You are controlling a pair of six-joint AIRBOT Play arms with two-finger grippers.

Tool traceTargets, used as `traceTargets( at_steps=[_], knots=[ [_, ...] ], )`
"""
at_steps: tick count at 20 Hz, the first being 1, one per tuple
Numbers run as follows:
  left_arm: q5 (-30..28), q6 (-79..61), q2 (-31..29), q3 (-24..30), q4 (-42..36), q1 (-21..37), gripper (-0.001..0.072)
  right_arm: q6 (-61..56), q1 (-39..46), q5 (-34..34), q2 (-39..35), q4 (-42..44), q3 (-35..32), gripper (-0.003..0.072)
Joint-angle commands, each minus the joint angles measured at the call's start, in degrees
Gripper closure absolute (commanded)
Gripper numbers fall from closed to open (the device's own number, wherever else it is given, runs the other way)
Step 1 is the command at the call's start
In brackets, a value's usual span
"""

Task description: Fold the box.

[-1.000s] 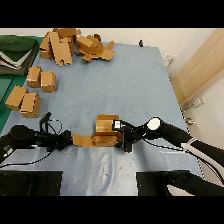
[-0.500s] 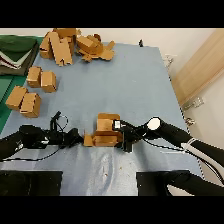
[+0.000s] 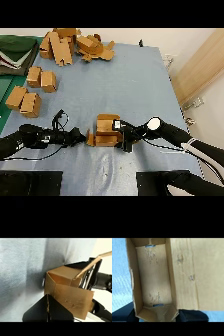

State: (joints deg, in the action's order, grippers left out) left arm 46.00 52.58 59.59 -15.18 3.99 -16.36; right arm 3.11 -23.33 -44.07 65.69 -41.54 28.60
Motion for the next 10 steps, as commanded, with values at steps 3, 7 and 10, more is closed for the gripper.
traceTargets(
  at_steps=[3, 7, 10],
  knots=[
    [4.5, -4.2, -0.1, -0.6, -3.7, 0.0, 0.0694, 0.0, 0.0, 0.0, 0.0, 0.0, 0.0, 0.0245],
    [3.4, -5.2, -0.2, -1.8, -5.3, 0.0, 0.0458, 0.0, 0.0, -0.1, 0.0, 0.0, 0.0, 0.0246],
    [3.0, -5.2, -0.2, -1.8, -5.3, 0.0, 0.0487, 0.0, 0.0, 0.0, 0.0, 0.0, 0.0, 0.0245]
  ],
)
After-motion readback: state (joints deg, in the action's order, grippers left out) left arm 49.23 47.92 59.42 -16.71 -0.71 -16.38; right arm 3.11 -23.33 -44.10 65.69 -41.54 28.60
